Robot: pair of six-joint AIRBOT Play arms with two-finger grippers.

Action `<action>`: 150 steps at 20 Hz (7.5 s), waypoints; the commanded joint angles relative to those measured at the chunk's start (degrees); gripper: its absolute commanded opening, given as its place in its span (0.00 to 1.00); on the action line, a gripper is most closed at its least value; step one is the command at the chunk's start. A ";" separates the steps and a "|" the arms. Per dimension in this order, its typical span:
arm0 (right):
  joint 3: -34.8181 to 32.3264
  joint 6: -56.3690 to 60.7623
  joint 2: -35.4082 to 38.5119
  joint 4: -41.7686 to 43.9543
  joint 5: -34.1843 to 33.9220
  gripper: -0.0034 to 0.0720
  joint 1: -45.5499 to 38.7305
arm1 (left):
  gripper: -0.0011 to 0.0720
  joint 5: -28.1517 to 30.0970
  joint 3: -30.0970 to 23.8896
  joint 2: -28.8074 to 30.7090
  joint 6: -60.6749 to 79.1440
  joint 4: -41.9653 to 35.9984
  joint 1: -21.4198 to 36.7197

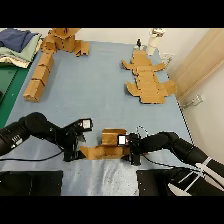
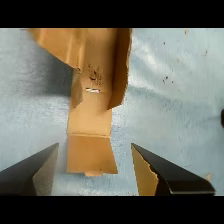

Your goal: Fold the box.

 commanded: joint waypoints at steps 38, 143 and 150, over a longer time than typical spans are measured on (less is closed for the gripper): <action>0.00 0.00 -0.04 -0.02 0.00 0.71 0.02 | 0.60 23.93 -6.54 -6.97 13.57 -13.60 -14.32; 0.00 0.00 -0.04 -0.04 0.00 0.71 0.02 | 0.61 8.76 2.82 -9.51 -74.14 4.68 -8.57; 0.00 0.00 -0.04 -0.04 0.00 0.71 0.02 | 0.61 2.82 8.31 -9.51 -74.58 6.08 -4.92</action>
